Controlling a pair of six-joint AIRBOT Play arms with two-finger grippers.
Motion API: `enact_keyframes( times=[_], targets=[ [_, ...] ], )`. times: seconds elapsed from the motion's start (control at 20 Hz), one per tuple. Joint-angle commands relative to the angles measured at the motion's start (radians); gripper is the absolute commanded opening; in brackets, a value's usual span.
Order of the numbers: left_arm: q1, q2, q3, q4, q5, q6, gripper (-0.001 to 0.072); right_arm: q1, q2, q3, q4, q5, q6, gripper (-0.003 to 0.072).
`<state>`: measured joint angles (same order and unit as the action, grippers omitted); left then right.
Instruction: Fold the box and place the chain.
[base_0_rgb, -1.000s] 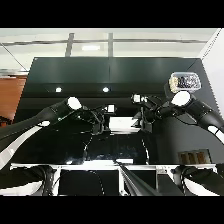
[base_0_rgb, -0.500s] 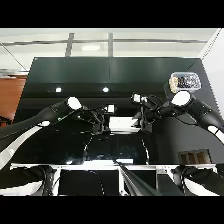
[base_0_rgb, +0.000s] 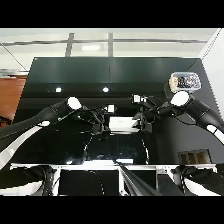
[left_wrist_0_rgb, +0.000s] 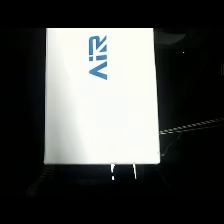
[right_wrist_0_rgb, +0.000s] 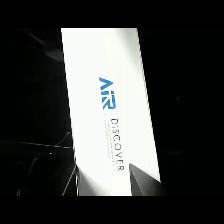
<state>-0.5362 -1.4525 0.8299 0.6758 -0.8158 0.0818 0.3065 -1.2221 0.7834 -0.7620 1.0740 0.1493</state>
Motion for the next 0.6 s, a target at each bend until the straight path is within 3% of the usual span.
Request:
enact_keyframes(
  times=[0.0, 0.2, 0.35, 0.4, 0.45, 0.5, 0.55],
  targets=[
    [0.000, 0.000, 0.001, 0.000, 0.000, 0.001, 0.0278, 0.001, -0.002, 0.000, -0.010, -0.005, 0.014, 0.0377],
    [0.000, 0.000, 0.001, 0.000, 0.000, 0.001, 0.0278, -0.011, 0.035, 0.014, 0.008, 0.044, 0.150, 0.0376],
    [0.000, 0.000, 0.001, 0.000, 0.000, 0.001, 0.0277, -0.071, 0.086, 0.015, 0.047, 0.147, 0.310, 0.0376],
    [0.000, 0.000, 0.001, 0.000, 0.000, 0.001, 0.0278, -0.098, 0.094, 0.015, 0.063, 0.196, 0.377, 0.0340],
    [0.000, 0.000, 0.001, 0.000, 0.000, 0.001, 0.0278, -0.127, 0.095, 0.011, 0.081, 0.256, 0.445, 0.0120],
    [0.000, 0.000, 0.001, 0.000, 0.000, 0.001, 0.0278, -0.150, 0.095, -0.004, 0.110, 0.298, 0.472, 0.0017],
    [0.000, 0.000, 0.001, 0.000, 0.000, 0.001, 0.0278, -0.164, 0.095, -0.034, 0.171, 0.310, 0.511, 0.0017]
  ],
)
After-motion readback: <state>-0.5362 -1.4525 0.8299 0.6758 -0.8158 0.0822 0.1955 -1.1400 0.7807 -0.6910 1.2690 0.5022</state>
